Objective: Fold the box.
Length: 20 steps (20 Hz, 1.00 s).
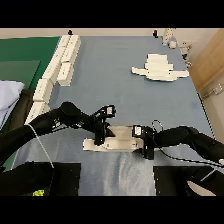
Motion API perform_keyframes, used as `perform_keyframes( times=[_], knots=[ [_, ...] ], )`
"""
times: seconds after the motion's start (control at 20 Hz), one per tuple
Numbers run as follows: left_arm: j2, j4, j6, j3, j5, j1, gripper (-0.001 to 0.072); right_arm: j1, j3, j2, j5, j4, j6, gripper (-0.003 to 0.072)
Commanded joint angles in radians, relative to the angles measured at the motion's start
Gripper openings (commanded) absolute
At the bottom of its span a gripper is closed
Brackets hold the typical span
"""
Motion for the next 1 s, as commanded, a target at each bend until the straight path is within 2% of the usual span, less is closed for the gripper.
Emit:
perform_keyframes(
  times=[0.0,0.85,0.95],
  knots=[
    [0.001,0.0,0.0,0.0,0.001,0.001,0.0014,0.001,-0.002,-0.011,0.001,-0.019,0.0,0.0514],
    [0.001,0.0,0.0,0.0,0.001,0.001,0.0015,0.001,0.0,-0.011,0.0,-0.023,-0.007,0.0514],
    [0.001,0.0,0.0,0.0,0.058,0.014,0.0014,0.001,0.0,-0.011,0.0,-0.022,-0.007,0.0514]
  ],
)
